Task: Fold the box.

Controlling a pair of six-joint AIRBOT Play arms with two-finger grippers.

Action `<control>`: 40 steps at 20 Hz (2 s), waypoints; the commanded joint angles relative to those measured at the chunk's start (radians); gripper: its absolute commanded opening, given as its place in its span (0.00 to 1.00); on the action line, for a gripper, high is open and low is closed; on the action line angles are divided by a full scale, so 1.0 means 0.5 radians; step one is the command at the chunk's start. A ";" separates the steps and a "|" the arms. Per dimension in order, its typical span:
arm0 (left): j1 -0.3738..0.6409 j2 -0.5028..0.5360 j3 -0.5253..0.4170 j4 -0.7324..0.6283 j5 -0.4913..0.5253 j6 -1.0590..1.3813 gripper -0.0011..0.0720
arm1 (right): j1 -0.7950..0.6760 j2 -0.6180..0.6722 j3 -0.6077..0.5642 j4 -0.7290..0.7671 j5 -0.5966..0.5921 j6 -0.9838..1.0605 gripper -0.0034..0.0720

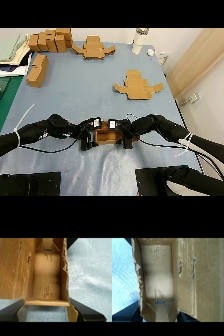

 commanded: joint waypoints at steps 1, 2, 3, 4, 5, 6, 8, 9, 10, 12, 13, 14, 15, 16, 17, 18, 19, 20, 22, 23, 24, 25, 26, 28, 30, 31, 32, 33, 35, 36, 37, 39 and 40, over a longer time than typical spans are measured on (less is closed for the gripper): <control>-0.014 -0.038 0.047 0.122 -0.010 -0.134 0.97 | 0.001 0.002 0.002 0.000 0.001 0.001 0.67; -0.014 -0.042 0.053 0.145 -0.015 -0.164 0.97 | 0.001 0.002 0.002 0.000 0.001 0.001 0.67; -0.014 -0.049 0.058 0.148 -0.023 -0.164 0.97 | 0.001 0.002 0.002 0.000 0.001 0.001 0.67; -0.014 -0.056 0.067 0.163 -0.038 -0.175 0.97 | 0.001 0.002 0.002 0.000 0.001 0.001 0.67; -0.014 -0.056 0.068 0.169 -0.041 -0.176 0.97 | 0.001 0.002 0.002 0.000 0.001 0.001 0.67; -0.014 -0.056 0.068 0.169 -0.041 -0.175 0.97 | 0.001 0.002 0.002 0.000 0.001 0.001 0.67; -0.014 -0.058 0.070 0.169 -0.043 -0.176 0.97 | 0.001 0.002 0.002 0.000 0.001 0.001 0.67; -0.014 -0.062 0.074 0.169 -0.045 -0.176 0.97 | 0.001 0.002 0.002 0.000 0.001 0.001 0.67; -0.014 -0.066 0.079 0.168 -0.049 -0.177 0.97 | 0.001 0.002 0.002 0.000 0.001 0.001 0.67; -0.024 -0.069 0.084 0.167 -0.053 -0.175 0.97 | 0.001 0.002 0.002 0.000 0.001 0.001 0.67; -0.026 -0.072 0.087 0.168 -0.054 -0.175 0.97 | 0.001 0.002 0.002 0.000 0.001 0.001 0.67; -0.026 -0.076 0.092 0.166 -0.059 -0.176 0.97 | 0.001 0.002 0.002 0.000 0.001 0.002 0.67; -0.026 -0.078 0.094 0.166 -0.062 -0.179 0.97 | 0.001 0.002 0.002 0.000 0.001 0.002 0.67; -0.026 -0.079 0.095 0.166 -0.062 -0.179 0.97 | 0.001 0.002 0.002 0.000 0.001 0.001 0.67; -0.027 -0.079 0.095 0.166 -0.062 -0.179 0.97 | 0.001 0.002 0.002 0.000 0.001 0.002 0.67; -0.027 -0.079 0.095 0.167 -0.061 -0.178 0.81 | 0.001 0.002 0.002 0.000 0.001 0.002 0.67; -0.031 -0.079 0.095 0.167 -0.061 -0.177 0.55 | 0.001 0.002 0.002 0.000 0.001 0.001 0.67; -0.038 -0.079 0.095 0.173 -0.053 -0.178 0.52 | 0.001 0.002 0.002 0.000 0.001 0.001 0.67; -0.039 -0.079 0.095 0.181 -0.056 -0.179 0.52 | 0.001 0.002 0.002 0.000 0.001 0.001 0.67; -0.039 -0.079 0.095 0.181 -0.056 -0.179 0.52 | 0.001 0.001 0.002 0.000 0.001 0.001 0.67; -0.039 -0.079 0.095 0.181 -0.056 -0.177 0.52 | 0.001 0.002 0.002 0.000 0.001 0.001 0.67; -0.038 -0.079 0.095 0.181 -0.056 -0.177 0.52 | 0.001 0.002 0.002 0.000 0.001 0.002 0.67; -0.038 -0.079 0.095 0.182 -0.056 -0.175 0.52 | 0.001 0.002 0.002 0.000 0.001 0.001 0.67; -0.038 -0.079 0.095 0.182 -0.055 -0.175 0.52 | 0.001 0.002 0.002 0.000 0.001 0.001 0.67; -0.038 -0.078 0.095 0.181 -0.056 -0.175 0.52 | 0.001 0.002 0.002 0.000 0.001 0.001 0.67; -0.038 -0.078 0.095 0.181 -0.056 -0.176 0.52 | 0.001 0.002 0.002 0.000 0.001 0.001 0.67; -0.038 -0.078 0.095 0.181 -0.056 -0.175 0.52 | 0.001 0.002 0.002 0.000 0.001 0.002 0.67; -0.038 -0.078 0.095 0.181 -0.056 -0.175 0.52 | 0.001 0.002 0.002 0.000 0.001 0.001 0.67; -0.038 -0.078 0.095 0.181 -0.056 -0.175 0.52 | 0.001 0.002 0.002 0.000 0.001 0.001 0.67; -0.038 -0.078 0.095 0.181 -0.056 -0.176 0.52 | 0.001 0.002 0.002 0.000 0.001 0.001 0.67; -0.038 -0.078 0.095 0.182 -0.056 -0.175 0.52 | 0.001 0.002 0.002 0.000 0.001 0.001 0.67; -0.038 -0.078 0.095 0.181 -0.056 -0.176 0.52 | 0.001 0.002 0.002 0.001 0.001 0.001 0.67; -0.038 -0.078 0.095 0.181 -0.056 -0.175 0.52 | 0.001 0.002 0.002 0.000 0.001 0.001 0.67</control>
